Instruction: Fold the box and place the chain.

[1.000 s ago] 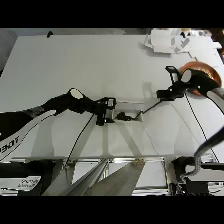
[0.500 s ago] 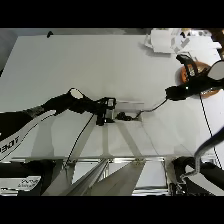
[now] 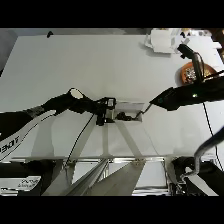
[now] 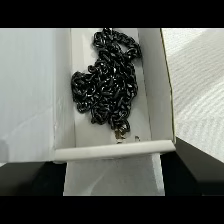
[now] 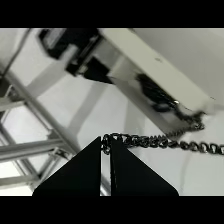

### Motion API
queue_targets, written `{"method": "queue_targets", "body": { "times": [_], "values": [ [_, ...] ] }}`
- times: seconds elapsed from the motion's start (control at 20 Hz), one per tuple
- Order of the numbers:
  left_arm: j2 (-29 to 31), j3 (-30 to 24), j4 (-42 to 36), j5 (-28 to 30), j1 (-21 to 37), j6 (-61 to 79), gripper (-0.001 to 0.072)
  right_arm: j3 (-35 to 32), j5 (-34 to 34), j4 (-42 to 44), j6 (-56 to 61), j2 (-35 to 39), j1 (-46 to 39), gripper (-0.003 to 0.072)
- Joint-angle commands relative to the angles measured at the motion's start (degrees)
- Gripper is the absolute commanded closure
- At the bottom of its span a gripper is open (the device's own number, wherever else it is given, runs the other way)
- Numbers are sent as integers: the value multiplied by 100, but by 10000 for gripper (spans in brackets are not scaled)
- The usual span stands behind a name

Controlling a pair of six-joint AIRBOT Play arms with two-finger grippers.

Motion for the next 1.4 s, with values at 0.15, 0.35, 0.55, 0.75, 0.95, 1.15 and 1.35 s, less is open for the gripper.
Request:
{"method": "queue_targets", "body": {
  "times": [0.15,0.35,0.55,0.75,0.95,1.15,1.35],
  "values": [
    [4,0,2,2,2,2,458,-2,-1537,42,-197,66,1781,672],
    [4,0,0,2,2,2,458,-4,-2048,-942,481,-98,2310,672],
    [4,0,0,2,2,0,458,-9,-2079,-1670,1075,-411,2321,672],
    [4,0,2,2,2,2,457,-11,-2122,-2046,1502,-789,2321,671],
    [4,0,0,2,2,2,458,-20,-2046,-2028,1502,-1198,2321,464],
    [4,0,2,2,2,0,458,46,-2079,-2022,1484,-1117,2312,394],
    [4,0,2,2,2,0,458,374,-2074,-2485,1486,-654,1864,501]
  ]
}}
